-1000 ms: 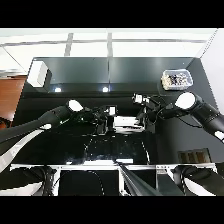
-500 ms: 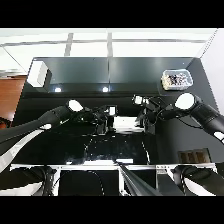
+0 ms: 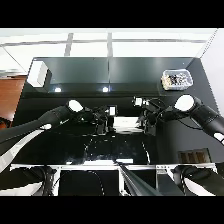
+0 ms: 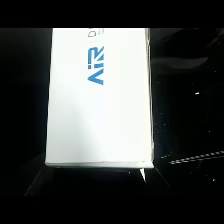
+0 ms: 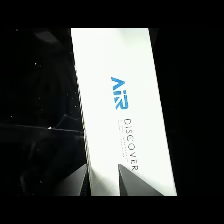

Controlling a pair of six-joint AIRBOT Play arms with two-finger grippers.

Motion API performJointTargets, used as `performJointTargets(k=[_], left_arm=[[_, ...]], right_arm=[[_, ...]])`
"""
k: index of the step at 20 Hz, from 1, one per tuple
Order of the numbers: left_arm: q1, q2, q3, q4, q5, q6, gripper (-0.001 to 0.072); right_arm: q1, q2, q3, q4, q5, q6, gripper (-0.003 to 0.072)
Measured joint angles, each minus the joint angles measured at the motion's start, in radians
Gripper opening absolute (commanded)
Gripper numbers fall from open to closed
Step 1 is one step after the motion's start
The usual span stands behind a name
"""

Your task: Fold the box and place the chain.

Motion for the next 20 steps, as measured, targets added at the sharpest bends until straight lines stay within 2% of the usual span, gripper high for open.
performJointTargets(k=[4,5,6,11,17,20], left_arm=[[0.0,0.0,0.0,0.0,0.0,0.001,0.0329],[0.0,0.0,0.0,0.0,0.0,0.002,0.033],[0.0,0.0,0.0,0.0,0.0,0.002,0.033],[0.0,0.0,0.0,0.0,0.0,0.003,0.033],[0.0,0.0,0.0,0.0,0.0,0.003,0.033],[0.0,0.0,0.0,0.0,0.0,0.003,0.033]], right_arm=[[-0.027,0.05,0.013,0.072,0.009,0.224,0.0193],[-0.036,0.058,0.014,0.1,0.024,0.313,0.0036],[-0.042,0.064,0.011,0.124,0.044,0.406,0.0015],[-0.055,0.069,-0.041,0.232,0.076,0.71,0.0015],[-0.056,0.011,-0.084,0.302,-0.029,0.818,0.0015],[-0.057,-0.039,-0.089,0.306,-0.045,0.837,0.0015]])
